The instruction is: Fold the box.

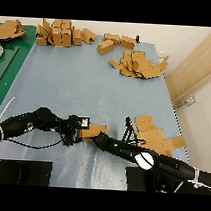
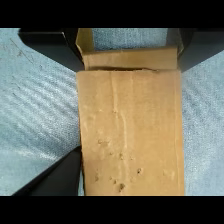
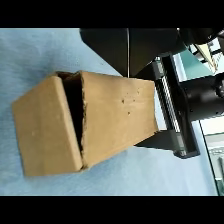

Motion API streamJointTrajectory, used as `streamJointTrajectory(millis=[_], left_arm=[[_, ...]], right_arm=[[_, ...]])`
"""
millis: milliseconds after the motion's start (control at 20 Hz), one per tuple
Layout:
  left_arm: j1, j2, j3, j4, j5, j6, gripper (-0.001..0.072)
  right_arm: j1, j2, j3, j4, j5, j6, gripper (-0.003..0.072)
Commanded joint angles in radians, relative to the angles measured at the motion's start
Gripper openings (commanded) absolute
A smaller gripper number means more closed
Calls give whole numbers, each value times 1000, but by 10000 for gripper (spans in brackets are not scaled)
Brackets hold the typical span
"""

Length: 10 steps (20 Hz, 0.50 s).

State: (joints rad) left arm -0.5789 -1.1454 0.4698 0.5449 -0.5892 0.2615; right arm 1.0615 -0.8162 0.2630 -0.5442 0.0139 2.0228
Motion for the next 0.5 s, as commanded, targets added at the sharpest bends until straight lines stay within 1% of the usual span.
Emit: streamJointTrajectory(millis=[0, 200, 350, 450], left_arm=[[1, -1, 0, 2, 6, -1, 471], [1, -1, 0, 1, 6, -1, 471], [1, -1, 0, 2, 5, -1, 471], [1, -1, 0, 1, 5, -1, 471]], right_arm=[[0, -20, -1, -10, -4, 0, -1], [0, -15, 1, -13, -2, 1, -1], [7, 23, 15, -13, 23, 1, 0], [2, 50, 14, -13, 18, 0, 0]])
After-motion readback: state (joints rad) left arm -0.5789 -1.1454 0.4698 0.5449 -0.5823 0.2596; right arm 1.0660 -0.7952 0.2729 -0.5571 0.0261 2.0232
